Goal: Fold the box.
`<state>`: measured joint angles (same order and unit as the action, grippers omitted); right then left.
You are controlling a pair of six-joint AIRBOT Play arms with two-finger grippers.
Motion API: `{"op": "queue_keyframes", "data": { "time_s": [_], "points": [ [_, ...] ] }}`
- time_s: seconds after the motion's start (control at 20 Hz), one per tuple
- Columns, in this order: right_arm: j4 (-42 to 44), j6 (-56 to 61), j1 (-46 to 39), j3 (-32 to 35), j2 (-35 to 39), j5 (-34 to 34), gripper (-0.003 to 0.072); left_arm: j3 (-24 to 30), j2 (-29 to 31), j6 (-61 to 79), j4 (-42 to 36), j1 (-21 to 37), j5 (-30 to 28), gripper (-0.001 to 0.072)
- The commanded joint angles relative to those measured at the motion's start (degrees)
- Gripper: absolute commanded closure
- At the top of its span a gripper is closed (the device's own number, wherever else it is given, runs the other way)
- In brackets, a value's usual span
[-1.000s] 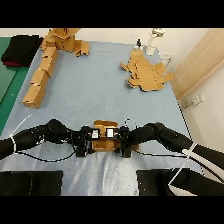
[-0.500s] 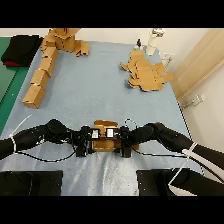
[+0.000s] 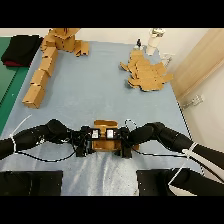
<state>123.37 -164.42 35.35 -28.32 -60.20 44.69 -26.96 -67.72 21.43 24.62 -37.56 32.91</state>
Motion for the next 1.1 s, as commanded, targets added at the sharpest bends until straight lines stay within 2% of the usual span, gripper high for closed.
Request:
{"op": "queue_keyframes", "data": {
  "time_s": [0.0, 0.25, 0.4, 0.5, 0.6, 0.7, 0.85, 0.95, 1.05],
  "points": [
    [-0.2, 1.9, -0.1, -1.0, 0.8, 2.2, -0.0034, 0.0, 0.0, 0.0, 0.0, 0.0, 0.2, 0.0236],
    [-6.9, 6.5, -0.1, -1.0, 6.4, 6.3, -0.0034, 0.0, 0.0, 0.0, 0.0, 0.0, 0.2, 0.0237],
    [-12.0, 15.1, -0.2, -1.0, 8.4, 8.5, -0.0034, 0.0, 0.0, 0.0, 0.0, 0.0, 0.2, 0.0237],
    [-13.6, 22.2, -0.2, -1.0, 10.2, 12.9, -0.0034, 0.0, 0.0, 0.0, 0.0, 0.0, 0.2, 0.0237],
    [-11.1, 31.8, -0.1, -1.0, 12.9, 17.4, -0.0032, 0.0, 0.0, 0.0, 0.0, 0.0, 0.2, 0.0237],
    [-6.7, 48.3, -0.1, -1.0, 15.5, 19.4, -0.0027, 0.0, 0.0, 0.0, 0.0, 0.0, 0.2, 0.0237],
    [-1.3, 72.1, -0.1, -1.0, 17.7, 19.2, -0.0028, 0.0, 0.0, 0.0, 0.0, 0.0, 0.2, 0.0237],
    [-0.4, 80.8, 0.0, -1.0, 18.0, 19.2, -0.0027, 0.0, 0.0, 0.0, 0.0, 0.0, 0.2, 0.0237],
    [-0.6, 82.2, 0.0, -1.0, 18.0, 18.4, -0.0026, 0.0, 0.0, 0.0, 0.0, 0.0, 0.2, 0.0237]
  ]
}}
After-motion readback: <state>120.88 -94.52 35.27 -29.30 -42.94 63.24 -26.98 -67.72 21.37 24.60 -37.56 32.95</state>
